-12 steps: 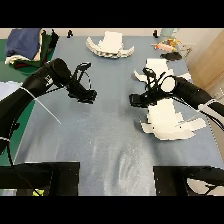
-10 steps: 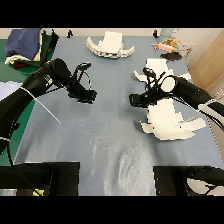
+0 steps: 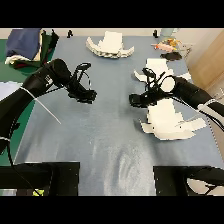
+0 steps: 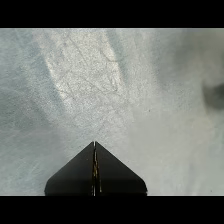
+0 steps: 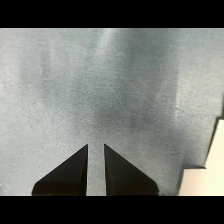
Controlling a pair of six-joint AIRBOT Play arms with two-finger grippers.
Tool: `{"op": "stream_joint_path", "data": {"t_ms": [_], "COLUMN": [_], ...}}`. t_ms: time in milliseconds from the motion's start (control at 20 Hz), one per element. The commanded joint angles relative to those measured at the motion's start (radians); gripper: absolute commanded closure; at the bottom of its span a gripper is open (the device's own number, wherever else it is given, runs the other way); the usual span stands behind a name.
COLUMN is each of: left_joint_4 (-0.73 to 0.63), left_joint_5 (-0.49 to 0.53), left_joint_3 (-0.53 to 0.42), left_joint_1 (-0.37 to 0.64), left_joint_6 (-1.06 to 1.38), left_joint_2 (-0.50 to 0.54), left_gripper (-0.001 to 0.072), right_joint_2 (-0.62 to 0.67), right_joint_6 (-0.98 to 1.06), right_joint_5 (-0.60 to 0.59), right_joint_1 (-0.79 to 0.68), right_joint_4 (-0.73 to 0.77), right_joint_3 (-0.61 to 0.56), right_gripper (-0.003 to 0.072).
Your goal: Fold the box.
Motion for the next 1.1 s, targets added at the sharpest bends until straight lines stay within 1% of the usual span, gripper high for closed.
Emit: {"op": "stream_joint_path", "data": {"t_ms": [0,100,200,250,350,400,450,500,550,600,700,800,850,900,1050], "left_joint_4": [-0.001,-0.001,-0.001,-0.001,-0.001,-0.001,-0.001,-0.001,-0.001,-0.001,-0.001,-0.005,-0.005,-0.005,-0.017], "left_joint_5": [0.000,0.000,0.000,0.000,0.000,0.000,0.000,0.000,0.000,0.000,0.000,0.011,0.021,0.032,0.037], "left_joint_3": [-0.001,0.000,0.000,0.000,0.000,0.000,-0.001,0.000,-0.001,0.000,0.000,-0.001,0.000,-0.001,-0.001], "left_joint_1": [0.000,0.000,0.000,0.000,0.000,0.000,0.000,0.000,0.000,0.000,0.000,0.000,0.000,0.000,0.000], "left_joint_6": [0.001,0.001,0.001,0.001,0.001,0.001,0.001,0.001,0.001,0.001,0.001,0.000,0.000,0.000,0.001], "left_joint_2": [0.000,0.000,0.000,0.000,0.000,0.000,0.000,0.000,0.000,0.000,0.000,0.000,0.000,-0.001,-0.001], "left_gripper": [0.0695,0.0694,0.0695,0.0694,0.0695,0.0695,0.0695,0.0695,0.0694,0.0695,0.0695,0.0695,0.0694,0.0695,0.0695], "right_joint_2": [0.000,0.000,-0.001,-0.001,0.000,0.002,0.005,0.006,0.006,0.006,0.006,0.004,-0.001,-0.004,-0.050], "right_joint_6": [0.004,0.008,0.015,0.015,0.035,0.042,0.062,0.115,0.160,0.180,0.186,0.160,0.114,0.061,-0.160], "right_joint_5": [0.000,-0.001,-0.008,-0.032,-0.040,-0.021,0.029,0.109,0.208,0.320,0.503,0.624,0.664,0.679,0.650], "right_joint_1": [0.000,0.000,0.000,0.001,-0.001,-0.014,-0.049,-0.100,-0.166,-0.251,-0.430,-0.615,-0.710,-0.797,-0.996], "right_joint_4": [0.003,0.013,0.082,0.116,0.146,0.140,0.124,0.084,0.005,-0.106,-0.320,-0.462,-0.475,-0.456,-0.346], "right_joint_3": [0.000,0.000,0.000,0.000,0.005,0.024,0.066,0.121,0.186,0.252,0.330,0.335,0.324,0.305,0.245], "right_gripper": [0.0522,0.0525,0.0526,0.0527,0.0528,0.0527,0.0526,0.0500,0.0308,0.0205,0.0206,0.0206,0.0206,0.0207,0.0206]}}
